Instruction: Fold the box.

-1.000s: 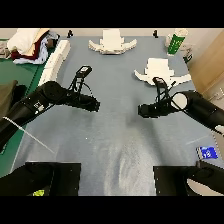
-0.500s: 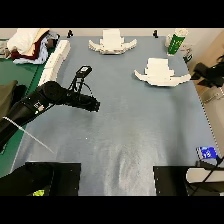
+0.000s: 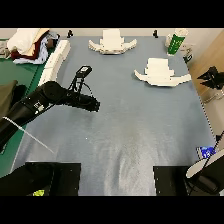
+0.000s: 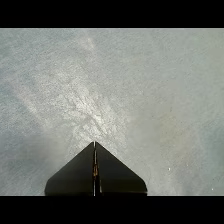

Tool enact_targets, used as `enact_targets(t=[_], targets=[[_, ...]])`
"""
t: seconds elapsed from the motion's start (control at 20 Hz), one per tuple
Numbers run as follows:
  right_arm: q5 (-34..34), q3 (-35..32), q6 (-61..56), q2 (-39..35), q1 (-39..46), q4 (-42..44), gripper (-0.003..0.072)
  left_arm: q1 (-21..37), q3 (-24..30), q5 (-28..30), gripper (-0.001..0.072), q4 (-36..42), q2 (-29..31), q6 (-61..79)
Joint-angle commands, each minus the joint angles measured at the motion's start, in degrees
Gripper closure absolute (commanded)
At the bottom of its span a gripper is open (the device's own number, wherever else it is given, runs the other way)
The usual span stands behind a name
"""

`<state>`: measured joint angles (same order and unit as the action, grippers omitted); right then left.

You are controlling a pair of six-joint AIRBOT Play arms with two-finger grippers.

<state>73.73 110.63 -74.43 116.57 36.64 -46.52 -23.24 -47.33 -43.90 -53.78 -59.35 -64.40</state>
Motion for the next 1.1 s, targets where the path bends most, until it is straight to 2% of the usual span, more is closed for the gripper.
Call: enact_targets(t=[0.0, 0.05, 0.25, 0.5, 0.55, 0.65, 0.75, 0.8, 0.85, 0.95, 1.05], targets=[[3.10, 5.88, 4.42, 6.91, -0.72, 10.91, 0.0261, 0.00, 0.02, 0.00, 0.0695, 0.00, 0.02, 0.02], [2.32, 5.90, 5.38, 7.15, -1.29, 12.57, 0.0261, 0.00, 0.02, -0.02, 0.0695, 0.00, 0.02, 0.02], [-3.58, 5.90, 5.90, 7.17, -2.78, 8.55, 0.0261, 0.00, 0.02, -0.02, 0.0695, 0.00, 0.02, 0.02], [-4.15, 5.90, 6.05, 8.00, -3.89, 8.66, 0.0264, 0.00, 0.02, 0.00, 0.0695, -0.02, 0.02, 0.02], [-4.09, 5.90, 6.54, 8.33, -4.20, 8.66, 0.0283, 0.00, 0.02, 0.00, 0.0696, 0.00, 0.02, 0.02], [-2.84, 5.90, 6.67, 9.09, -4.96, 9.31, 0.0348, 0.00, 0.02, 0.00, 0.0695, 0.00, 0.02, 0.02], [-0.11, 5.90, 8.26, 9.20, -5.70, 12.68, 0.0460, 0.00, 0.02, 0.00, 0.0695, -0.02, 0.02, 0.02], [1.44, 5.97, 9.60, 9.18, -5.97, 14.95, 0.0593, 0.00, 0.02, 0.00, 0.0696, -0.02, 0.02, 0.02], [2.67, 5.97, 10.69, 9.16, -6.16, 17.97, 0.0685, 0.00, 0.02, 0.02, 0.0695, 0.00, 0.02, 0.02], [6.10, 5.95, 10.64, 9.16, -6.49, 24.87, 0.0685, 0.00, 0.02, 0.00, 0.0695, -0.02, 0.02, 0.02], [11.13, 4.44, 10.60, 8.31, -8.17, 27.15, 0.0686, 0.00, 0.02, 0.00, 0.0695, 0.00, 0.02, 0.02]])
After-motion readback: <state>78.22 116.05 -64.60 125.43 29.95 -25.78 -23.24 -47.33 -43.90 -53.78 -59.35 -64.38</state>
